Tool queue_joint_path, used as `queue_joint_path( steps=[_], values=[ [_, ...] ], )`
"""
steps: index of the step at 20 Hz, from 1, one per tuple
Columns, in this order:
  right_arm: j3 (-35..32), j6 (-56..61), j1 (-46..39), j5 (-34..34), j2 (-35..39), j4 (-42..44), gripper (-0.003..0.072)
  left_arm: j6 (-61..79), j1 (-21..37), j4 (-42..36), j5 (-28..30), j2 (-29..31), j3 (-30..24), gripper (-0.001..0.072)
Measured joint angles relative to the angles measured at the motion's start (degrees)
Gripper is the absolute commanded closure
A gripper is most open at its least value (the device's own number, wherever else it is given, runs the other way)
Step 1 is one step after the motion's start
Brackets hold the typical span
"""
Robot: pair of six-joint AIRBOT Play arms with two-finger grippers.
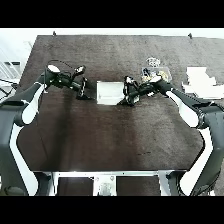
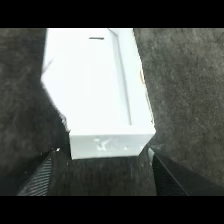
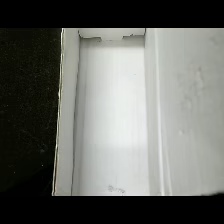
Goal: Fold the box and place the chain.
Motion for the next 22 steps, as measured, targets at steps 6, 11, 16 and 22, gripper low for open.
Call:
queue_joint_path(
  steps=[6, 11, 16, 22],
  values=[
    [-0.02, 0.0, 0.0, 0.0, 0.0, 0.02, 0.0201, 0.74, -1.16, 0.35, 0.98, -1.05, 0.0, -0.0011],
    [0.0, -0.02, 0.0, 0.0, 0.0, 0.02, 0.0201, 0.9, -1.6, 0.57, 0.52, -1.16, 0.02, -0.0011],
    [0.0, 0.0, 0.0, 0.0, 0.0, 0.0, 0.0202, 0.94, -2.58, 1.36, 1.22, -1.2, 0.02, -0.0005],
    [0.0, -0.02, 0.0, 0.0, 0.0, 0.0, 0.0201, 0.92, -3.93, 1.99, 3.19, -1.77, 0.0, 0.0036]
  ],
)
